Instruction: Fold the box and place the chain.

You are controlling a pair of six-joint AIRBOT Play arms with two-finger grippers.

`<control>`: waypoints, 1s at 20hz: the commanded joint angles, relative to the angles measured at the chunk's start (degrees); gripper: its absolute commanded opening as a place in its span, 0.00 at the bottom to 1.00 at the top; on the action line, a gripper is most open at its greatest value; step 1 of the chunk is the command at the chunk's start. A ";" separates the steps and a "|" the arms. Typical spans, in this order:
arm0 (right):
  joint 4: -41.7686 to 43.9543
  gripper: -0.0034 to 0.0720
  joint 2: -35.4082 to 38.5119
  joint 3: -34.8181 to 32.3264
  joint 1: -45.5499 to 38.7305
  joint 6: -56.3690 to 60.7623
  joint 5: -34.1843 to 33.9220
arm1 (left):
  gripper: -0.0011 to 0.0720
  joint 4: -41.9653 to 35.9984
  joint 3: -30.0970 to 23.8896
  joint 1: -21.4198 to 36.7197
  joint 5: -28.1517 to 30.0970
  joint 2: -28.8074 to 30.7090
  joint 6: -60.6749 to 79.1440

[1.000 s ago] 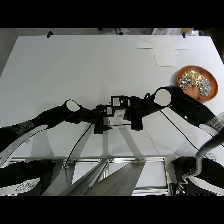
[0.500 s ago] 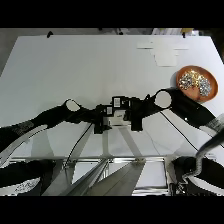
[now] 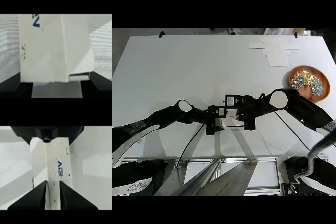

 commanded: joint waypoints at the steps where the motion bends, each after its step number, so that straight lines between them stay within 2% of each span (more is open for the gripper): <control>1: 0.09 0.29 -0.02 -0.04 0.07 -0.02 1.31 | 0.30 -0.22 -0.04 0.04 0.59 0.04 -0.22; 11: 0.79 0.29 0.24 -2.08 0.07 -0.31 2.38 | 0.30 -0.22 -0.02 0.04 0.59 0.04 -0.20; 16: 0.74 0.29 3.54 -2.27 0.07 -0.24 3.52 | 0.30 -0.22 -0.02 0.02 0.57 0.04 -0.20; 20: -0.33 0.30 4.28 -3.78 0.07 -0.26 0.76 | 0.30 -0.22 -0.02 0.02 0.59 0.04 -0.20</control>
